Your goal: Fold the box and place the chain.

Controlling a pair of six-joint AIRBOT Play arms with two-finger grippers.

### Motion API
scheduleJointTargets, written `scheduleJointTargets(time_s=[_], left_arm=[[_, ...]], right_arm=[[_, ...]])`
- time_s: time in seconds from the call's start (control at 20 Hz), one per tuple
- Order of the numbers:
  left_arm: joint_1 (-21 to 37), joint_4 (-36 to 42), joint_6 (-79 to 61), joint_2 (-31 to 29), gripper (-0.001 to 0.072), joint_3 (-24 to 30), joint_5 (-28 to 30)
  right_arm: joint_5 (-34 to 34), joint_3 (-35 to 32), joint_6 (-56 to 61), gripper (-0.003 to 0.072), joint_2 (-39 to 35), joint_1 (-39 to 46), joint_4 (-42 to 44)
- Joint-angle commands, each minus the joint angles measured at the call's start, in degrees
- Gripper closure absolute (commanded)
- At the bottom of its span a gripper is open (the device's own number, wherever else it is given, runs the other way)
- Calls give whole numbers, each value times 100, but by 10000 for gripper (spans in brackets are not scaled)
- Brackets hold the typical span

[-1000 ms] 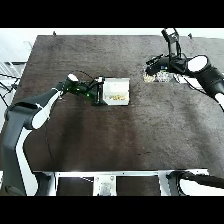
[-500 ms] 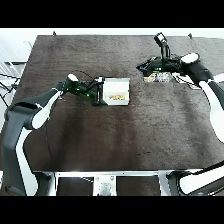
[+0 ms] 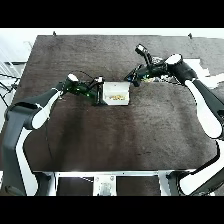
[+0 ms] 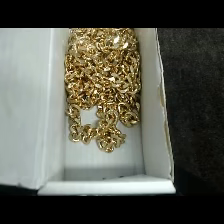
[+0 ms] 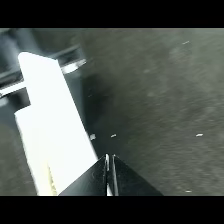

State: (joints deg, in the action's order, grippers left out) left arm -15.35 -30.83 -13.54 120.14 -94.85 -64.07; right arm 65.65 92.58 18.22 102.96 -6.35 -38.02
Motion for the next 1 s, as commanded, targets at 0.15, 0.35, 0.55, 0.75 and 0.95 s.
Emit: scheduleJointTargets(time_s=[0.15,0.35,0.55,0.75,0.95], left_arm=[[-2,0,0,-2,176,2,7],[-2,0,0,-2,176,2,4],[-2,0,0,-2,176,2,4],[-2,0,0,-2,176,2,7],[-2,0,0,-2,176,2,4]], right_arm=[[754,17,-31,624,17,-234,-396],[761,20,-98,524,17,-385,-422],[763,22,-271,447,17,-470,-420],[745,24,-400,372,20,-511,-424],[745,26,-614,332,85,-511,-428]])
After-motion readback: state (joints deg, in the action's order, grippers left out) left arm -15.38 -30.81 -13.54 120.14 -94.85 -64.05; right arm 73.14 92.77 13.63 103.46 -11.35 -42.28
